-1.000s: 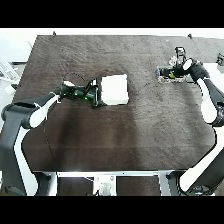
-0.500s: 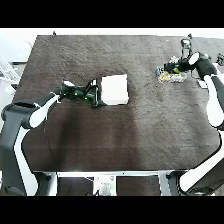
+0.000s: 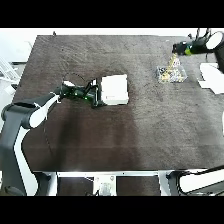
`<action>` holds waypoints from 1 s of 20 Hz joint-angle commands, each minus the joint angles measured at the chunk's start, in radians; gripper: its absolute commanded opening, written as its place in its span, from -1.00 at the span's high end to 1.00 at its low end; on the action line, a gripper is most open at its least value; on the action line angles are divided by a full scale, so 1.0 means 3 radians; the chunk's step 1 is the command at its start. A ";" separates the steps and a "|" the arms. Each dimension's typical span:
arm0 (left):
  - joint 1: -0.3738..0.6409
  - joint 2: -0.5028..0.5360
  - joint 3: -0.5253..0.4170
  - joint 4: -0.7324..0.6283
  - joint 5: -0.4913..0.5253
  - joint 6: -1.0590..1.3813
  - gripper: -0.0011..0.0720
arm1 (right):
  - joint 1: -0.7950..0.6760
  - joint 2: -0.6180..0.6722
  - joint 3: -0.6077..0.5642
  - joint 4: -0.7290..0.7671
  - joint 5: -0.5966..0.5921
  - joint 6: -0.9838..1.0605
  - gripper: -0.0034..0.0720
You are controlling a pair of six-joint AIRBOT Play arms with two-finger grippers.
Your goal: Fold the box and place the chain.
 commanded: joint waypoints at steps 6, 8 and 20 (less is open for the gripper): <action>-0.0001 0.0003 0.0001 0.0001 -0.0003 0.0001 0.14 | 0.0612 0.0988 0.0001 -0.0003 -0.0079 -0.0257 0.89; -0.0001 0.0003 0.0001 0.0001 -0.0003 0.0001 0.14 | 0.0767 0.1044 0.0001 -0.0003 -0.0071 -0.0267 0.89; -0.0001 0.0003 0.0001 0.0001 -0.0004 0.0001 0.14 | 0.1593 0.1066 -0.0097 -0.0001 0.0145 -0.0354 0.89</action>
